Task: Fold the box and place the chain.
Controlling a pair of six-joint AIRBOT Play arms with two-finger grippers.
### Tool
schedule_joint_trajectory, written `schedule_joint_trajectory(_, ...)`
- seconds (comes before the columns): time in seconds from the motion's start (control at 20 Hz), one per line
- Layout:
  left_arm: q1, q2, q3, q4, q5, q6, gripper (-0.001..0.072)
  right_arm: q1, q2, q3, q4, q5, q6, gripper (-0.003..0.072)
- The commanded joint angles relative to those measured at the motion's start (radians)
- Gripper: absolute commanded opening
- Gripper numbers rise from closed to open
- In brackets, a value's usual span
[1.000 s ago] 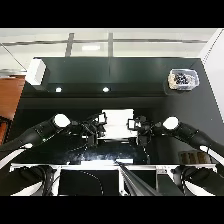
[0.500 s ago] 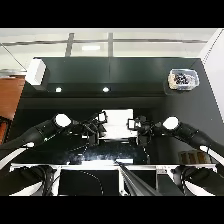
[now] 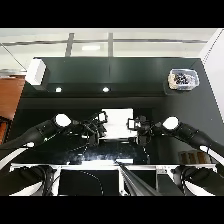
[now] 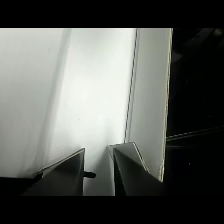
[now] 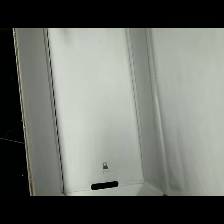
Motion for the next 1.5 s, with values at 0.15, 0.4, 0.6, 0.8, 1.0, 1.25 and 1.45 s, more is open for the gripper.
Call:
schedule_joint_trajectory(0.15,0.009,0.031,0.001,0.062,-0.003,-0.016,0.0029,0.0,-0.001,0.0,0.0,-0.005,0.0,0.0605)
schedule_joint_trajectory(0.4,0.137,0.187,0.001,0.206,-0.115,-0.214,0.0028,0.0,-0.001,0.0,0.0,-0.005,0.0,0.0604)
schedule_joint_trajectory(0.6,0.359,0.306,0.0,0.251,-0.305,-0.502,0.0029,0.0,-0.001,0.0,0.0,-0.005,0.0,0.0605)
schedule_joint_trajectory(0.8,0.6,0.316,-0.003,0.303,-0.441,-0.806,0.0028,0.0,0.0,0.0,0.0,-0.006,0.0,0.0605)
schedule_joint_trajectory(1.0,0.771,0.27,-0.037,0.396,-0.396,-1.378,0.0028,0.0,-0.001,0.0,0.0,-0.006,0.0,0.0605)
schedule_joint_trajectory(1.25,0.689,0.108,-0.071,0.269,-0.468,-1.295,0.0029,0.0,0.0,0.0,0.0,-0.009,0.0,0.0605)
schedule_joint_trajectory(1.45,0.528,-0.02,-0.069,0.193,-0.394,-1.238,0.0028,0.0,0.0,0.0,0.0,-0.016,0.0,0.0605)
